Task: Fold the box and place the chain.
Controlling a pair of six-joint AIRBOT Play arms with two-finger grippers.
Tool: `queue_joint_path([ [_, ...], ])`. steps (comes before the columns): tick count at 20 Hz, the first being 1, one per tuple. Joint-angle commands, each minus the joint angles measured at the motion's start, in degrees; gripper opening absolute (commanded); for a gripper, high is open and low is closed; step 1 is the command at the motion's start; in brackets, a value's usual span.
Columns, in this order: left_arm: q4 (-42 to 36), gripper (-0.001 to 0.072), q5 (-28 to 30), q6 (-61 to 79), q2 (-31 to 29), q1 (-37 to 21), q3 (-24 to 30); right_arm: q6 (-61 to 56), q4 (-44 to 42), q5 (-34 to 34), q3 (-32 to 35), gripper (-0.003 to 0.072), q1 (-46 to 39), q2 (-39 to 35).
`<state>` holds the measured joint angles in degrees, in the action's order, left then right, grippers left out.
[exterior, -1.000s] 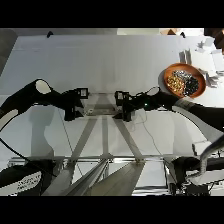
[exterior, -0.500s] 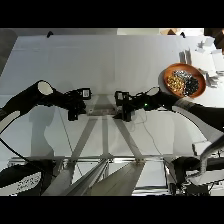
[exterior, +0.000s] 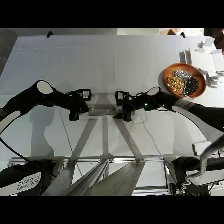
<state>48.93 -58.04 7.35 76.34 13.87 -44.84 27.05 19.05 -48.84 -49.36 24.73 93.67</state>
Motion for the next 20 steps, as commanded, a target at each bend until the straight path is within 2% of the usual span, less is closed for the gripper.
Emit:
queue_joint_path([
  [1, -3.96, 0.0273, -0.02, 0.33, 0.5, 0.04, 0.02, 0.0, 0.0, -0.02, -0.04, 0.0549, 0.02, 0.02],
  [2, -4.48, 0.0357, -0.02, 0.13, 1.05, 0.04, 0.04, 0.0, 0.0, -0.02, -0.02, 0.0549, 0.02, 0.02],
  [4, -4.39, 0.035, -0.11, 0.13, 1.81, 0.04, 0.46, 0.0, 0.0, -0.02, -0.04, 0.0549, 0.02, 0.02],
  [5, -4.31, 0.0313, -0.35, 0.13, 1.95, 0.04, 0.72, 0.0, 0.0, -0.02, -0.04, 0.0549, 0.02, 0.02],
  [7, -4.07, 0.0013, -0.79, 0.13, 1.79, -0.07, 0.79, 0.0, 0.0, -0.02, -0.04, 0.0549, 0.02, 0.02],
  [13, -2.21, 0.0005, -2.27, -4.28, -4.28, -5.57, 0.79, 0.0, 0.0, -0.02, -0.02, 0.0549, 0.02, 0.02],
  [18, 6.56, 0.0004, -3.82, -19.28, -18.99, -10.23, 0.83, 0.0, 0.0, -0.02, -0.04, 0.0549, 0.02, 0.02],
  [20, 11.06, 0.0004, -3.39, -30.01, -22.95, -13.42, 0.85, 0.0, 0.0, -0.02, -0.04, 0.0549, 0.02, 0.02],
])
